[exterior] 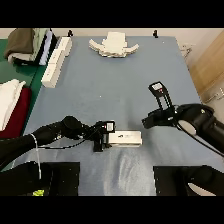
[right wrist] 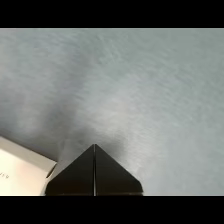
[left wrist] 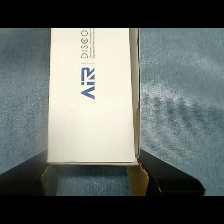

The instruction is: Fold the box.

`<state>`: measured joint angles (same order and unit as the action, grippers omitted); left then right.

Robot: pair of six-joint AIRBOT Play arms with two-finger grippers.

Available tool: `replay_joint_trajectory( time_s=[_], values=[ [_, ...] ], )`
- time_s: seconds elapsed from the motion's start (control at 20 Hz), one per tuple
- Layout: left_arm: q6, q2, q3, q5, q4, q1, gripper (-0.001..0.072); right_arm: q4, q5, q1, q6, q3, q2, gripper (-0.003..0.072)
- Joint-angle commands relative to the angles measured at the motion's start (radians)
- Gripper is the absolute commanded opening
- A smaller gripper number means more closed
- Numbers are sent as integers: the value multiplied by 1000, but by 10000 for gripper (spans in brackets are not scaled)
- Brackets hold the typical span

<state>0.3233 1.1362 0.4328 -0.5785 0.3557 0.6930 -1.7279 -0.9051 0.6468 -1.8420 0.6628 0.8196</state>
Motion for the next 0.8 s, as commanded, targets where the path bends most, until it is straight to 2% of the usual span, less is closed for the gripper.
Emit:
replay_joint_trajectory(
  time_s=[0.0,0.2,0.3,0.4,0.55,0.65,0.75],
  values=[
    [1,0,1,3,-6,-1,463,56,-124,-65,-77,162,174,6],
    [-54,-20,12,1,-22,-3,463,16,-115,-68,-257,249,265,6],
    [-161,-67,17,2,-8,-24,463,-19,-115,-68,-318,264,276,6],
    [-321,-140,17,6,71,-92,463,-59,-115,-72,-377,264,276,6],
    [-740,-233,18,61,366,-297,463,-48,-115,-111,-387,264,276,6],
    [-1044,-266,24,72,618,-512,463,-45,-115,-129,-387,264,276,6],
    [-1192,-267,37,69,732,-735,463,-45,-106,-130,-386,264,276,6]
  ],
)
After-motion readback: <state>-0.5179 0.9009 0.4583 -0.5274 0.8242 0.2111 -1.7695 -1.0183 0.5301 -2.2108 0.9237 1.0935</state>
